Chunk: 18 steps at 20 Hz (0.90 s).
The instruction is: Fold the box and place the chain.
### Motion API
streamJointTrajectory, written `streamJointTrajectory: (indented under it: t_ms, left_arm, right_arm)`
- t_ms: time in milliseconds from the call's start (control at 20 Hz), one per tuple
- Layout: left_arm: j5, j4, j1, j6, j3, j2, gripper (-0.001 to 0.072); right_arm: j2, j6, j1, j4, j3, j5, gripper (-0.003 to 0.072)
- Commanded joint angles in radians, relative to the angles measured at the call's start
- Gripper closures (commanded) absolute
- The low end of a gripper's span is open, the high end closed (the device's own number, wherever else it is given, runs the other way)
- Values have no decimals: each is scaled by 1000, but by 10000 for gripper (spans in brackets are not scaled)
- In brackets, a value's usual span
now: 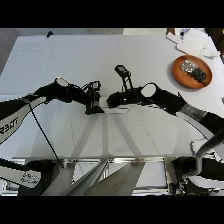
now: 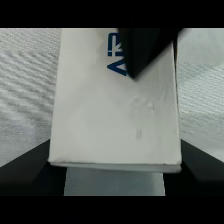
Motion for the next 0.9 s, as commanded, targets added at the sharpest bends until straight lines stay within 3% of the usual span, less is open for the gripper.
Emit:
streamJointTrajectory:
  t_ms: [0,450,850]
  left_arm:
    - [0,0,0,0,0,1,318]
    - [0,0,0,0,0,1,318]
    - [0,1,0,0,0,1,318]
  right_arm:
    - [-53,23,40,-24,4,26,677]
    - [-65,74,44,-102,4,62,677]
    - [125,72,9,-102,5,-175,676]
